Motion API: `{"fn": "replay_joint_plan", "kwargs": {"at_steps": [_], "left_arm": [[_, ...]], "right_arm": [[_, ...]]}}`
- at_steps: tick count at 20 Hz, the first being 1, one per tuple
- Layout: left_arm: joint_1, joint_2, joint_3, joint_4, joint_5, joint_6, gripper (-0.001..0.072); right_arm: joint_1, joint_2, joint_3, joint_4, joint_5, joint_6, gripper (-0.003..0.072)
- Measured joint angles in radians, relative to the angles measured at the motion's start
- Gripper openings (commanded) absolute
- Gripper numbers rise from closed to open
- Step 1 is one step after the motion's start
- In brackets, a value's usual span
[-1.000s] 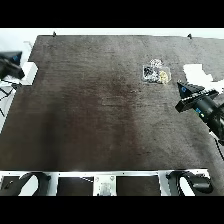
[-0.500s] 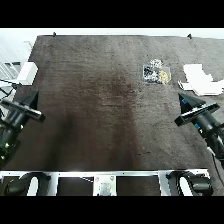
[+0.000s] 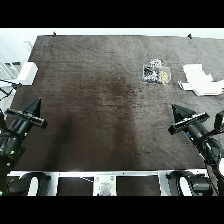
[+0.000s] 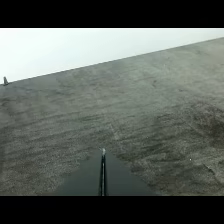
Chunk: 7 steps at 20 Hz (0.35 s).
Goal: Fold the box and place the chain.
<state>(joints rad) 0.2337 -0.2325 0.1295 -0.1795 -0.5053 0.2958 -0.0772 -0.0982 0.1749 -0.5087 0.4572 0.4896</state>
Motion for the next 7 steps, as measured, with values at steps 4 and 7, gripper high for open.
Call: {"fn": "replay_joint_plan", "kwargs": {"at_steps": [4, 7], "left_arm": [[0.0, 0.003, -0.003, -0.002, -0.003, -0.006, 0.0018], [0.0, 0.003, -0.003, -0.002, -0.003, -0.007, 0.0019]], "right_arm": [[0.0, 0.002, -0.016, 0.001, 0.002, 0.0, 0.0029], [0.0, 0.002, -0.019, 0.001, 0.002, 0.0, 0.0029]]}}
